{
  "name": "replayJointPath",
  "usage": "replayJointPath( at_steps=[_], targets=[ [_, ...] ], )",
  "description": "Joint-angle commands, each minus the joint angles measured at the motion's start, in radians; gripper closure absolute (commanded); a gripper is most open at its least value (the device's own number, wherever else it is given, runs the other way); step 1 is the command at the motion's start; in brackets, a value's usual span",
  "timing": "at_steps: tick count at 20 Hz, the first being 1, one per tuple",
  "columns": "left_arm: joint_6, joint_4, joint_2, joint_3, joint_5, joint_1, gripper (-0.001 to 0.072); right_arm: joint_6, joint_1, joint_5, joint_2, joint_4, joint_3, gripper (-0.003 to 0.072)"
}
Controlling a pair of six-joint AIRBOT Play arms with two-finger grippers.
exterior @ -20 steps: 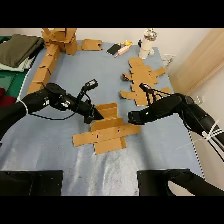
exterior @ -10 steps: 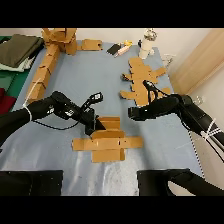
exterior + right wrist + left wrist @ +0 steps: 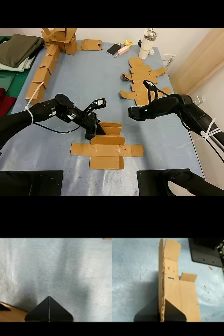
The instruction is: Fold the box.
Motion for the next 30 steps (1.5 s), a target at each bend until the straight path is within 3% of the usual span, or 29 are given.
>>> replayJointPath(
  at_steps=[1, 4, 9, 14, 27, 30],
  targets=[
    [0.023, -0.035, 0.04, -0.002, 0.07, -0.002, 0.0701, 0.0, 0.0, 0.002, 0.0, 0.002, 0.001, 0.0684],
    [0.107, -0.044, 0.096, -0.016, 0.195, -0.025, 0.0701, 0.0, 0.0, 0.013, 0.0, 0.001, 0.001, 0.0683],
    [0.133, -0.044, 0.1, -0.071, 0.272, -0.084, 0.0701, 0.0, 0.0, 0.057, 0.0, 0.005, 0.001, 0.0683],
    [0.126, -0.045, 0.1, -0.086, 0.275, -0.131, 0.0701, 0.0, 0.0, 0.061, 0.0, 0.005, 0.001, 0.0684],
    [0.092, -0.036, 0.103, -0.115, 0.22, -0.129, 0.0699, 0.0, 0.05, 0.064, 0.0, -0.009, 0.001, 0.0684],
    [0.092, -0.039, 0.103, -0.115, 0.218, -0.129, 0.0698, 0.072, 0.05, -0.028, 0.002, -0.05, 0.001, 0.0684]
  ],
)
